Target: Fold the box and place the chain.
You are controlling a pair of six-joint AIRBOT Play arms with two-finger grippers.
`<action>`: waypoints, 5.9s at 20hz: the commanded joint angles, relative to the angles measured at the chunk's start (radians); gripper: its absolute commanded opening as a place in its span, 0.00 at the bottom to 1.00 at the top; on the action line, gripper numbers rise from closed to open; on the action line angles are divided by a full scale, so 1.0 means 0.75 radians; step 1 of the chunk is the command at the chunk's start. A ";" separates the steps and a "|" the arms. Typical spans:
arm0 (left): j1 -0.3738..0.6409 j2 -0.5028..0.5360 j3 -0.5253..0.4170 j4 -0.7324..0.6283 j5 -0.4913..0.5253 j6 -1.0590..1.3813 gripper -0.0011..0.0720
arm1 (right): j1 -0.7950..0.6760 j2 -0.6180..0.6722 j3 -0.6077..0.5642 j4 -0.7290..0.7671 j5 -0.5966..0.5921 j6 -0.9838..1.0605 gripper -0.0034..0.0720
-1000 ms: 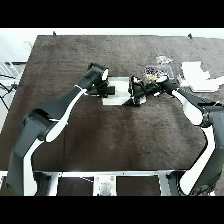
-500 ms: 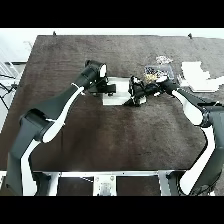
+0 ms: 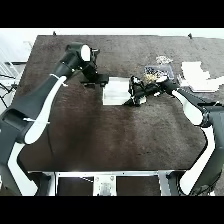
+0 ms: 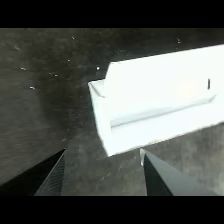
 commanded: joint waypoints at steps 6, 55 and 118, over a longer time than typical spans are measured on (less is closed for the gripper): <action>0.177 0.052 -0.003 -0.509 -0.114 0.757 0.97 | 0.000 0.000 -0.001 0.001 0.001 0.001 0.62; 0.338 -0.138 -0.532 -1.015 0.362 2.753 1.00 | 0.000 0.000 -0.001 0.001 0.001 0.001 0.62; 0.207 -0.221 -0.536 -1.046 0.556 2.693 0.56 | 0.000 0.000 -0.001 0.001 0.001 0.001 0.62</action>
